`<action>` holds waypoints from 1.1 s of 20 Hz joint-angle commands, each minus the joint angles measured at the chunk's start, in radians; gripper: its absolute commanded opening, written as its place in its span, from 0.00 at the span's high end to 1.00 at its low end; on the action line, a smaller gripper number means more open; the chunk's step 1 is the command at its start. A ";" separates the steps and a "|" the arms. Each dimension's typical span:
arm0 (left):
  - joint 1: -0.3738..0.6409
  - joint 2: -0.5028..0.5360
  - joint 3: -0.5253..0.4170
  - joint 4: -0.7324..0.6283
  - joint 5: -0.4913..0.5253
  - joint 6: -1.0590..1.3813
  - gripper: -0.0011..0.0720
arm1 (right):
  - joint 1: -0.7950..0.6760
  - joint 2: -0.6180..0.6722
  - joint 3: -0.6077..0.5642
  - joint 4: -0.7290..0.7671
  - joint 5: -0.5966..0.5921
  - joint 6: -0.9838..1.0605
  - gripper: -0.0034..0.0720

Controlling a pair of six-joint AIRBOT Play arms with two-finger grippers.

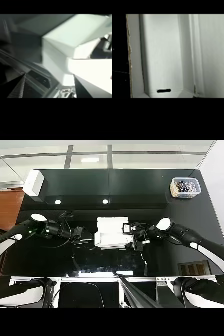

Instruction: Fold the box and place the chain.

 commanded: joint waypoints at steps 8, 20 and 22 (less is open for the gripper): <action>-0.175 -0.002 0.154 0.051 -0.034 -0.103 0.32 | 0.001 0.000 0.000 0.000 0.000 0.000 0.73; -0.426 -0.002 0.233 0.338 0.246 -0.583 0.32 | 0.001 0.000 0.000 0.000 0.000 0.000 0.73; -0.449 -0.002 0.233 0.431 0.255 -0.682 0.32 | 0.001 0.000 0.000 0.000 0.000 0.000 0.73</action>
